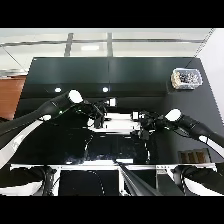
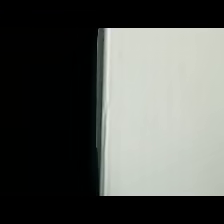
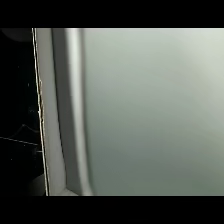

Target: Fold the box and place the chain.

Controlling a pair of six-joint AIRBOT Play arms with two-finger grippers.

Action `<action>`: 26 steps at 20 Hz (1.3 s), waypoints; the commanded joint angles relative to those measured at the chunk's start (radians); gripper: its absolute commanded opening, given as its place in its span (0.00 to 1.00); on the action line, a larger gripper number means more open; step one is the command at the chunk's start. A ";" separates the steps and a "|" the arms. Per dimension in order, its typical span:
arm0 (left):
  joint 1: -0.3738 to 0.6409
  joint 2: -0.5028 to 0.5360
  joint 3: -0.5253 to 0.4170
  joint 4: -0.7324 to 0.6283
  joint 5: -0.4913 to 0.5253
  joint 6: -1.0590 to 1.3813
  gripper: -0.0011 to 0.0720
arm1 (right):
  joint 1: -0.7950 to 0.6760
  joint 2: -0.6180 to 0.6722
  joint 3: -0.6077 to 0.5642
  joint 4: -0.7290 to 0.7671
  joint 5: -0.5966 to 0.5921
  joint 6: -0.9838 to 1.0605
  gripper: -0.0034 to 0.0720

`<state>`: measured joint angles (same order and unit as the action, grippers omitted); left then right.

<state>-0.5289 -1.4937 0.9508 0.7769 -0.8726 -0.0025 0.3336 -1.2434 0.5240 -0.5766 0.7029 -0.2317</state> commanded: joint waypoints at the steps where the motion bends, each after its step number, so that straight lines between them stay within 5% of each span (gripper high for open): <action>1: 0.000 0.000 0.000 0.000 0.001 0.000 0.05 | 0.001 -0.001 -0.001 -0.002 0.000 -0.001 0.66; 3: 0.001 0.000 0.000 0.000 0.001 -0.001 0.06 | 0.001 -0.001 -0.001 -0.002 0.000 -0.001 0.36; 4: 0.002 0.002 0.002 0.001 0.000 -0.002 0.15 | 0.001 -0.001 -0.001 -0.002 0.000 -0.001 0.35; 7: 0.004 0.039 0.004 0.056 -0.003 -0.051 1.00 | 0.001 -0.001 -0.001 -0.002 0.000 -0.001 0.35; 11: 0.019 0.157 0.004 0.299 -0.081 -0.273 1.00 | 0.001 -0.001 -0.001 -0.002 0.000 -0.001 0.35; 15: 0.054 0.267 0.003 0.419 -0.293 -0.610 0.94 | 0.001 -0.001 -0.001 -0.001 0.000 0.000 0.35; 16: 0.061 0.273 0.003 0.409 -0.359 -0.693 0.79 | 0.001 -0.001 -0.001 -0.002 0.000 0.000 0.35; 17: 0.062 0.269 -0.002 0.391 -0.407 -0.763 0.57 | 0.001 -0.001 -0.001 -0.002 0.000 -0.001 0.35; 18: 0.062 0.258 -0.014 0.340 -0.443 -0.792 0.21 | 0.000 -0.001 -0.001 -0.001 0.000 0.000 0.35; 19: 0.061 0.243 -0.032 0.253 -0.458 -0.787 0.05 | 0.001 -0.001 -0.001 -0.001 0.000 0.000 0.35; 23: 0.035 0.166 -0.124 -0.175 -0.424 -0.659 0.05 | 0.000 -0.001 -0.001 -0.001 -0.004 -0.001 0.35; 26: 0.033 0.154 -0.132 -0.297 -0.237 -0.523 0.05 | 0.000 -0.001 -0.001 -0.001 -0.004 -0.001 0.35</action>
<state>-0.4915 -1.3205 0.8402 0.6727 -1.2350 -0.6304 0.3336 -1.2434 0.5236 -0.5781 0.7013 -0.2325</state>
